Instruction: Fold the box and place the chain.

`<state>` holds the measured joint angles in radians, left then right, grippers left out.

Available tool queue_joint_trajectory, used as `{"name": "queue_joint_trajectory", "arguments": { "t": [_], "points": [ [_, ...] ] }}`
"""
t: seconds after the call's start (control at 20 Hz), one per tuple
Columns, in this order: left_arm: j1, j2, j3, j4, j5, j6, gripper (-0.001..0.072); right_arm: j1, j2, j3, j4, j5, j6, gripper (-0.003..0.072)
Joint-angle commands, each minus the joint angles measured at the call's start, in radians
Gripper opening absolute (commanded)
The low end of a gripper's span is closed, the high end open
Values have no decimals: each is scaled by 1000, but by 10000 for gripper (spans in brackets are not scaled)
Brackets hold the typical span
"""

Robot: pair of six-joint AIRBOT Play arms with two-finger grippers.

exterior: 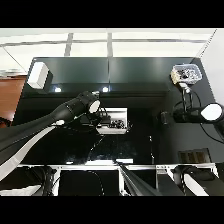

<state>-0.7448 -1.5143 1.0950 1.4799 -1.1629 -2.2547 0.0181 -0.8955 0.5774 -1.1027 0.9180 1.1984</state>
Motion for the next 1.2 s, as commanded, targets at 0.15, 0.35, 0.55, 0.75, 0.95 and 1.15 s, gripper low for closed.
{"name": "queue_joint_trajectory", "arguments": {
  "t": [0.15,0.35,0.55,0.75,0.95,1.15],
  "points": [
    [0,0,1,0,0,0,28,-3,-11,-90,129,-41,-448,705],
    [0,0,1,0,-1,0,28,15,-13,-90,216,-42,-909,704],
    [0,0,1,0,-2,0,28,121,-85,-90,389,-60,-1110,704],
    [0,0,1,0,-1,0,28,313,-138,-90,367,-163,-1169,704],
    [0,0,1,0,-2,0,28,421,-190,-90,370,-322,-1184,704],
    [0,0,1,0,-1,0,28,450,-225,-90,380,-339,-1218,704]
  ]
}}
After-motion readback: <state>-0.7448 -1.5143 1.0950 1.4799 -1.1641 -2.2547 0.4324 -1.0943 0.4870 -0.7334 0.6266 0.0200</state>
